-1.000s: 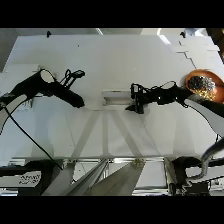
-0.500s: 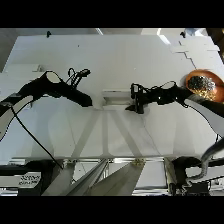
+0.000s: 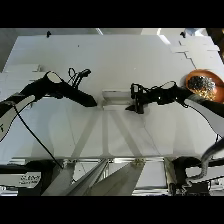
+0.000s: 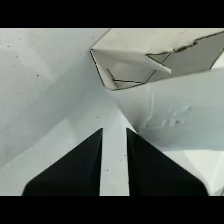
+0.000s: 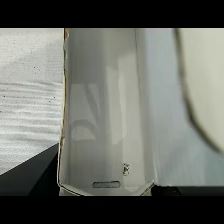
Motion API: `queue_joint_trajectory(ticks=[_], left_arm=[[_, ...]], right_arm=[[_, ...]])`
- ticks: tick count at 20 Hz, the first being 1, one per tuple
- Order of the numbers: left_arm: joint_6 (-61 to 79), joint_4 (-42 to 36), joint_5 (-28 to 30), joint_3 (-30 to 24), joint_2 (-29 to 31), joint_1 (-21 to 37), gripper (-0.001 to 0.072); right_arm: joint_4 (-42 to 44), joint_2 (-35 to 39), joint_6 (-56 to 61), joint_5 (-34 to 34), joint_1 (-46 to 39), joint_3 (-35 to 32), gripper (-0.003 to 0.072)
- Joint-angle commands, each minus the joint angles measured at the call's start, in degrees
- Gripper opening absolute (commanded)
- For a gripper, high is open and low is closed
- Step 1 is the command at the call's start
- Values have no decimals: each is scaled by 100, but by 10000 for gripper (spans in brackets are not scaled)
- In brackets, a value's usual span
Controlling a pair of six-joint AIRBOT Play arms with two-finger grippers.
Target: Fold the box and place the chain.
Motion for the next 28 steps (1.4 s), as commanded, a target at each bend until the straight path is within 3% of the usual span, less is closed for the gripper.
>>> queue_joint_trajectory(ticks=[1, 7, 28], left_arm=[[151, -232, -37, -2, -7, -2, 225], [638, -1217, -35, -2, -9, 0, 237], [1290, -1305, -247, -2, -181, 264, 225]], right_arm=[[0, -4, 2, 0, 2, 0, 377], [0, -4, 2, 0, 2, 0, 377], [0, -4, 2, 0, 2, 0, 377]])
